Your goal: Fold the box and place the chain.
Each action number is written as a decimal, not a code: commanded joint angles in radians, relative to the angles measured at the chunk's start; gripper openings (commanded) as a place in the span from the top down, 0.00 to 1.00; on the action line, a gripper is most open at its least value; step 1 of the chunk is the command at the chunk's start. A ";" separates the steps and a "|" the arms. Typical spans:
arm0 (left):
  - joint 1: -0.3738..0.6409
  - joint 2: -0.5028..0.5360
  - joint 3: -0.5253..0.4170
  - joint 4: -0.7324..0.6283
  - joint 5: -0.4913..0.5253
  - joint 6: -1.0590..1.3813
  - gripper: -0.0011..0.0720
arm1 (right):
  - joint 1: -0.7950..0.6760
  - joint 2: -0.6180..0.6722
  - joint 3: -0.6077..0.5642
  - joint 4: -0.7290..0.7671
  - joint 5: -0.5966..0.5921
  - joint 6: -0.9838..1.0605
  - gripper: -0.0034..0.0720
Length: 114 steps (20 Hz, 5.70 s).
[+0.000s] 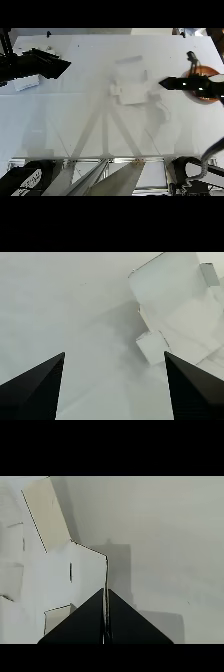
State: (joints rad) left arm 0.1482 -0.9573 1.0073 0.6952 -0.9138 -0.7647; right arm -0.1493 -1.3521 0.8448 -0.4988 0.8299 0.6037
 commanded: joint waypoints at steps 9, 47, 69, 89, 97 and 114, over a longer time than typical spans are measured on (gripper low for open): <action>0.000 0.001 0.001 0.000 0.000 0.000 0.03 | 0.288 -0.239 -0.032 0.775 -0.336 -0.633 0.93; -0.001 -0.027 0.001 -0.035 0.026 0.013 0.03 | 0.293 -0.255 -0.034 0.783 -0.348 -0.637 0.93; -0.155 -0.896 0.608 0.019 -0.184 0.057 0.03 | 0.293 -0.255 -0.034 0.783 -0.348 -0.637 0.93; -0.220 -1.073 0.813 0.058 -0.307 0.271 0.14 | 0.292 -0.255 -0.034 0.784 -0.348 -0.637 0.93; -0.231 -1.073 0.813 0.061 -0.348 0.360 0.64 | 0.293 -0.255 -0.034 0.783 -0.348 -0.637 0.93; -0.230 -1.071 0.813 0.061 -0.348 0.365 0.97 | 0.292 -0.255 -0.034 0.784 -0.348 -0.637 0.93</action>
State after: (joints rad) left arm -0.0822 -2.0293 1.8198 0.7559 -1.2617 -0.4000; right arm 0.1421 -1.6070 0.8116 0.2844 0.4812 -0.0345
